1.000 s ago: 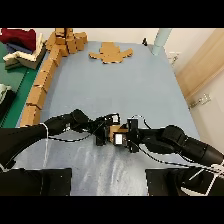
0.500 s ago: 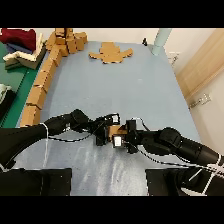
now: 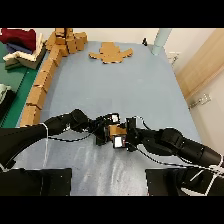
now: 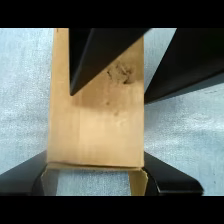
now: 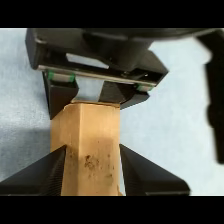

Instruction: Fold the box.

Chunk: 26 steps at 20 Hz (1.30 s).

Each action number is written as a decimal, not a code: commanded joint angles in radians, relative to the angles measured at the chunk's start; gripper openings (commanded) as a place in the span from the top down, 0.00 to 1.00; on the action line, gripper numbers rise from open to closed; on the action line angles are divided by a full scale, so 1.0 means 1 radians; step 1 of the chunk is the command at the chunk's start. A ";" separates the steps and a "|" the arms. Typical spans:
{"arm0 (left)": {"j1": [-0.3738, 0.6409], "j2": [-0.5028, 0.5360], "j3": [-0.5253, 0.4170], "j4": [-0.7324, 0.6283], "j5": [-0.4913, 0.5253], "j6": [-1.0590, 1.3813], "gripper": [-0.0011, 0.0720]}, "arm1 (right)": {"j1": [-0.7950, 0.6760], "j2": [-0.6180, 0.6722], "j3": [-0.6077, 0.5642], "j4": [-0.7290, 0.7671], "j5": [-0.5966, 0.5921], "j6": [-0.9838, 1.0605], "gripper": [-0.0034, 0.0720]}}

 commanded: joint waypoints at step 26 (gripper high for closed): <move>0.000 0.000 0.001 0.001 -0.002 0.002 0.47 | -0.010 0.038 0.021 -0.037 -0.023 0.024 0.42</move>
